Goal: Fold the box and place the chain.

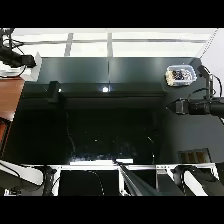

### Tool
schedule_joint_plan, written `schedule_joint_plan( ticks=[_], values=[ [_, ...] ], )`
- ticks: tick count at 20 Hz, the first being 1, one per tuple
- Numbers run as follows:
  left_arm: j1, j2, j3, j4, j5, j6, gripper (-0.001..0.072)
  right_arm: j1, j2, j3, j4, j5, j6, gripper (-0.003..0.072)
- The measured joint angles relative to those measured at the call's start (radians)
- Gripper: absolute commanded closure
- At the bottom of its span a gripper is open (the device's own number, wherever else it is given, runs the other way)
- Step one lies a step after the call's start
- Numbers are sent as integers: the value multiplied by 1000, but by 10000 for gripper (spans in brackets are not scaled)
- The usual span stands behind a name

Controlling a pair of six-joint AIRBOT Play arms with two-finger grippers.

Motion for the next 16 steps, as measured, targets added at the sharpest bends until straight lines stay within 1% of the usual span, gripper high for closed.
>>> schedule_joint_plan(
  ticks=[3, 4, 5, 7, 9, 11, 12, 13, 14, 15, 16],
  values=[
    [23, -103, 70, -5, 5, 23, 374, 0, 0, 0, 0, -23, 20, 668],
    [27, -132, 91, -5, 7, 26, 282, 0, 0, 0, 0, -33, 23, 669],
    [28, -152, 108, -6, 6, 30, 7, 0, 0, 0, 0, -42, 27, 669],
    [30, -180, 145, -4, 10, 29, -6, 0, 0, 0, 0, -53, 31, 668],
    [29, -193, 211, 17, -14, -3, -5, 0, 0, 0, 0, -58, 35, 668],
    [24, -175, 278, 36, -41, -43, -4, 0, 0, 0, 2, -58, 38, 668],
    [23, -153, 297, 42, -45, -59, 8, 0, 0, 0, 5, -53, 38, 668],
    [21, -121, 304, 43, -47, -79, 133, 0, 0, 0, 9, -50, 39, 668],
    [19, -78, 300, 24, -55, -105, 572, 0, 0, 0, 10, -47, 39, 669],
    [19, -29, 278, -18, -69, -138, 687, 0, 0, 0, 13, -43, 40, 669],
    [18, 23, 240, -82, -88, -155, 688, 3, 0, 0, 16, -41, 41, 668]
  ],
)
